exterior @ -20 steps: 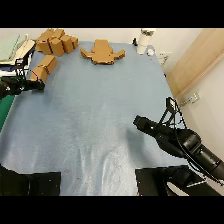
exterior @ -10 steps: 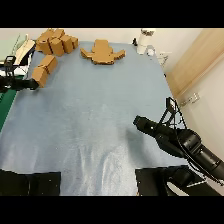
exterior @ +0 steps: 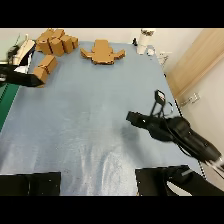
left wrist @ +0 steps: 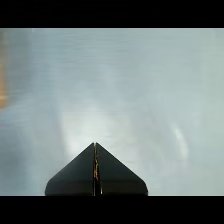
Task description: Fold the box.
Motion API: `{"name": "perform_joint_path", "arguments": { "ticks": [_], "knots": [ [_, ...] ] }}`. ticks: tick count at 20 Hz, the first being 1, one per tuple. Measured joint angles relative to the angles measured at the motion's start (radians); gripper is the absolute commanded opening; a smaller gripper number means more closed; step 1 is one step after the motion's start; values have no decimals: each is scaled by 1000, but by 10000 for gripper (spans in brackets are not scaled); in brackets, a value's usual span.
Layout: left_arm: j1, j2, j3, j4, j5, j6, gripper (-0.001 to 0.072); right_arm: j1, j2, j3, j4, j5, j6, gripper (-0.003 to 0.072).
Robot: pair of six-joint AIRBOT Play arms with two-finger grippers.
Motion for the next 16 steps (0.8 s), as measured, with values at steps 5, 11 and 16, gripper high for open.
{"name": "perform_joint_path", "arguments": {
  "ticks": [5, 11, 16],
  "knots": [
    [-319, 7, 0, 55, -83, -156, 9, -43, -382, 350, 104, -74, -267, 5],
    [-548, -17, 0, 99, -63, -274, 10, -58, -669, 673, 168, -193, -460, 6],
    [-589, -28, 0, 106, -73, -303, 11, -58, -731, 745, 220, -241, -524, 6]
  ]
}}
